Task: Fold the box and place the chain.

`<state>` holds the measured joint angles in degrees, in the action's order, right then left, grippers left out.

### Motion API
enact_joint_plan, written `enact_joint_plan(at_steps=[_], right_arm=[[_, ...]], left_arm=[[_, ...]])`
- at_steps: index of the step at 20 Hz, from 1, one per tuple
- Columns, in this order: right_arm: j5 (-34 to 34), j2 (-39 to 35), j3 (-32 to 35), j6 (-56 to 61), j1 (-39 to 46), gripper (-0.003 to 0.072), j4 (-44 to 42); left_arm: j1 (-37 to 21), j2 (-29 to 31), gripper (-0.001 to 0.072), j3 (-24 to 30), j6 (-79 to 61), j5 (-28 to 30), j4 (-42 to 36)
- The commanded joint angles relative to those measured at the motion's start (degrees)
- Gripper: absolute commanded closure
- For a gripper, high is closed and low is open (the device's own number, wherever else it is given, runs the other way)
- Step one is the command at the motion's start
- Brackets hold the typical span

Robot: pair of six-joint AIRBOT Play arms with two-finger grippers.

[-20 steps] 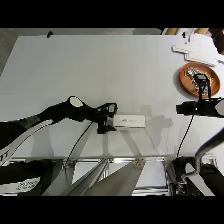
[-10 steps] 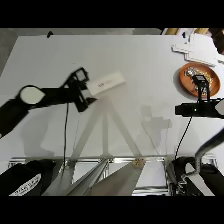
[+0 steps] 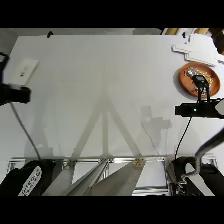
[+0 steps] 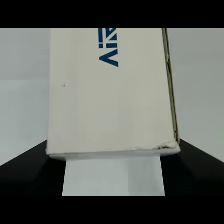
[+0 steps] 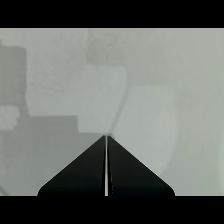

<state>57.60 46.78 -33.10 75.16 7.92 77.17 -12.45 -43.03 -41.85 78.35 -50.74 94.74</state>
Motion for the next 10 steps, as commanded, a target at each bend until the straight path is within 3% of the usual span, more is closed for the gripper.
enact_joint_plan(at_steps=[1,6,7,8,10], right_arm=[[0.04,-0.04,0.00,-0.02,0.04,0.0673,-0.02],[0.00,-0.04,0.00,-0.02,0.04,0.0673,-0.02],[0.02,-0.04,0.00,-0.02,0.04,0.0673,-0.02],[0.02,-0.04,0.00,-0.02,0.04,0.0673,-0.02],[0.02,-0.04,0.00,-0.02,0.04,0.0673,0.00]], left_arm=[[-13.99,-0.68,0.0500,-0.07,16.63,-1.55,5.05],[-25.73,-7.26,0.0496,-0.07,26.73,-4.87,3.80],[-26.18,-8.98,0.0457,-0.07,25.18,-5.57,3.19],[-26.03,-10.86,0.0363,-0.04,23.34,-6.10,2.29],[-25.75,-14.14,0.0312,-0.04,22.03,-5.84,-2.32]])
